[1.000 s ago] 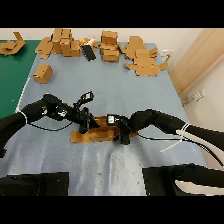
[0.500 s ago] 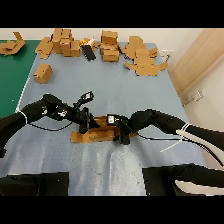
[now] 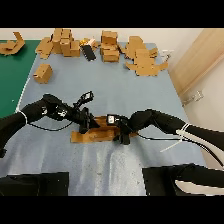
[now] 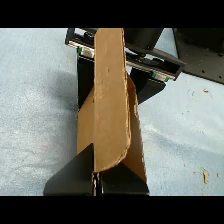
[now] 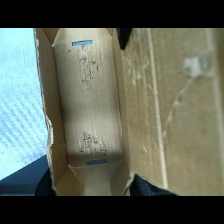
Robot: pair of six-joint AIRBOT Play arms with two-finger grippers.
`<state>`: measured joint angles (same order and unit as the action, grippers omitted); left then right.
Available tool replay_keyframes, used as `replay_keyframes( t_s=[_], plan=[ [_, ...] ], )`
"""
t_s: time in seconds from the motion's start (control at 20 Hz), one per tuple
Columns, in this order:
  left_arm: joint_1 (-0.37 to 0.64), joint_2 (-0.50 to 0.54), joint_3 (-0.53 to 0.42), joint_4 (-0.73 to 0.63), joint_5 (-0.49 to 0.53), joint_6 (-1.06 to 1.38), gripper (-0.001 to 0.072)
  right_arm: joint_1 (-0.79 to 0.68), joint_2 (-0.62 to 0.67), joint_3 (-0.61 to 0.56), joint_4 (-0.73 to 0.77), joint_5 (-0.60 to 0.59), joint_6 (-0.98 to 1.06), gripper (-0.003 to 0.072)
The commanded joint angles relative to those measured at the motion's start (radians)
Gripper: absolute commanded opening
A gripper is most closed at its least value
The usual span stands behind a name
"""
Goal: Fold the box.
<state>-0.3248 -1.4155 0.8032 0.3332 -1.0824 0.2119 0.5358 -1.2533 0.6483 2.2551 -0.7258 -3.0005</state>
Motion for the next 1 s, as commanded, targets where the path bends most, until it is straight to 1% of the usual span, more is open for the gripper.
replay_keyframes(
  t_s=[0.0,0.05,0.1,0.15,0.25,0.3,0.4,0.5,0.6,0.65,0.7,0.75,0.8,0.85,0.9,0.95],
  plan=[
    [0.001,0.0,0.001,0.001,0.01,-0.004,0.0018,0.0,0.0,0.0,0.0,0.0,0.0,0.05],
    [0.002,0.0,0.001,0.005,0.013,-0.005,0.0281,0.0,0.0,0.0,0.0,0.0,0.0,0.05],
    [0.002,0.0,0.001,0.003,0.034,-0.038,0.0507,0.0,0.0,0.0,0.0,0.0,0.0,0.05],
    [0.002,0.0,0.001,0.005,0.054,-0.084,0.0539,0.0,0.0,0.0,0.0,0.0,0.0,0.0499],
    [0.009,0.006,0.001,0.013,0.051,-0.126,0.0539,0.0,0.0,0.0,0.0,-0.001,0.0,0.05],
    [0.016,0.02,0.001,0.041,0.051,-0.168,0.0539,0.0,0.0,0.0,0.0,-0.002,0.0,0.05],
    [0.034,0.082,0.002,0.177,0.053,-0.278,0.0539,0.0,0.0,0.0,0.0,-0.002,0.0,0.0501],
    [0.054,0.174,0.004,0.355,0.055,-0.415,0.054,0.0,0.0,0.0,0.0,-0.002,0.0,0.0501],
    [0.058,0.269,0.004,0.528,0.051,-0.607,0.054,0.0,0.0,0.0,0.0,-0.002,0.0,0.0501],
    [0.056,0.309,0.004,0.586,0.03,-0.732,0.0538,0.0,0.0,0.0,0.0,-0.002,0.0,0.0501],
    [0.056,0.338,0.004,0.618,-0.01,-0.846,0.0509,0.0,0.0,0.0,0.0,-0.002,0.0,0.0501],
    [0.056,0.359,0.004,0.628,-0.077,-0.983,0.0217,0.0,0.0,0.0,0.0,-0.001,0.0,0.0501],
    [0.055,0.369,0.003,0.619,-0.158,-1.093,0.0008,0.0,0.0,0.0,0.0,-0.001,0.0,0.0511],
    [0.047,0.37,-0.005,0.583,-0.215,-1.206,0.001,0.0,0.0,0.0,0.0,-0.001,0.0,0.0511],
    [0.03,0.37,-0.024,0.52,-0.241,-1.279,0.001,0.0,0.0,0.0,0.0,-0.001,0.0,0.0511],
    [0.004,0.37,-0.056,0.418,-0.23,-1.304,0.001,0.0,0.0,0.0,0.0,-0.001,0.0,0.0511]
  ],
)
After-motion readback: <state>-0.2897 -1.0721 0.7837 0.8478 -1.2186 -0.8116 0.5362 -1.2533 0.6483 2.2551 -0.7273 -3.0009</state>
